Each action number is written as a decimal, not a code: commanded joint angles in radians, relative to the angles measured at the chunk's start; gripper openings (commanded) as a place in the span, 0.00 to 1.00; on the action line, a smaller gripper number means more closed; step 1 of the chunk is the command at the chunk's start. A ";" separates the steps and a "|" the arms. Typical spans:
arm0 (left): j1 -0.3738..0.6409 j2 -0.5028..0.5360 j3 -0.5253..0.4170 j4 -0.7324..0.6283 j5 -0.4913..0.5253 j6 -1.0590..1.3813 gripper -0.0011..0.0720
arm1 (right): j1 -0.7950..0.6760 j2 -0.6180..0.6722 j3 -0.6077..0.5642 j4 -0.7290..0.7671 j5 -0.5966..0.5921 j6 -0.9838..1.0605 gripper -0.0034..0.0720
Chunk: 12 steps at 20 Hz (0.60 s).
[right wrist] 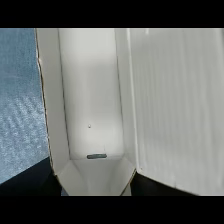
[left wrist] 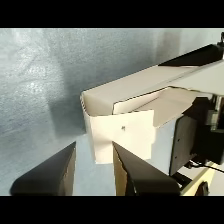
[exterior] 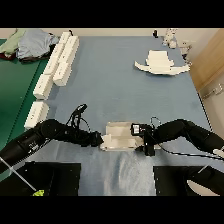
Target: Fold the box.
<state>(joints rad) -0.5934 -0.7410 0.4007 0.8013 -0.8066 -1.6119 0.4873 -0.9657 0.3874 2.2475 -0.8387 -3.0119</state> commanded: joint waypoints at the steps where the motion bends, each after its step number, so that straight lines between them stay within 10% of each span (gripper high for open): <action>1: 0.001 -0.010 0.002 -0.055 0.027 0.016 0.50 | 0.001 0.001 0.000 0.000 0.000 0.000 0.68; 8: -0.023 -0.068 0.003 -0.210 0.058 0.126 0.50 | 0.001 0.001 0.000 0.000 0.000 0.000 0.68; 12: -0.103 -0.071 0.035 -0.042 0.080 -0.099 0.50 | 0.001 0.001 0.000 0.000 0.000 0.000 0.68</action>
<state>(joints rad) -0.6514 -0.8062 0.4164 0.6628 -0.7387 -1.5818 0.4873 -0.9657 0.3874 2.2471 -0.8387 -3.0116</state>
